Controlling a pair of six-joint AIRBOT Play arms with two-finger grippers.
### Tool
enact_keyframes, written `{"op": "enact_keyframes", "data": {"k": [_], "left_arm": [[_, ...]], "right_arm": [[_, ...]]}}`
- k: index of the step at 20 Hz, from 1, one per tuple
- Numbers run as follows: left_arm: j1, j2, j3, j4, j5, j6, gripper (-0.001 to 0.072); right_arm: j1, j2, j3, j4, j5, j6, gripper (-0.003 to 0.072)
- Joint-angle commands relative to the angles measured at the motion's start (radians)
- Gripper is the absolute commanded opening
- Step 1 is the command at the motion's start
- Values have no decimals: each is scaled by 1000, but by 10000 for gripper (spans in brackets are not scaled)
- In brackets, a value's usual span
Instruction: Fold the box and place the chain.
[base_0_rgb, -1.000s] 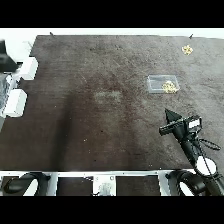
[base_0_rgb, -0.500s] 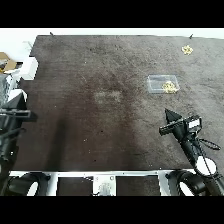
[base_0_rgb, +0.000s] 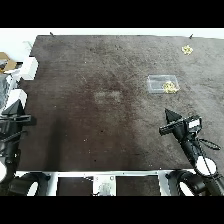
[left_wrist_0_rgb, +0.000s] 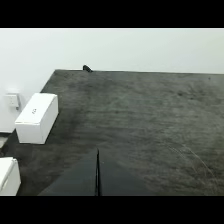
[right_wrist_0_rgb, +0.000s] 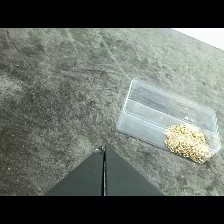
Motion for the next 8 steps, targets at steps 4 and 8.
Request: {"op": "enact_keyframes", "data": {"k": [4, 8], "left_arm": [[-1, 2, -3, 0, -50, 10, 11], [-1, 2, -3, 0, -81, -1, 11]], "right_arm": [[0, 1, 0, 0, 0, 0, 5], [0, 1, 0, 0, 0, 0, 6]]}}
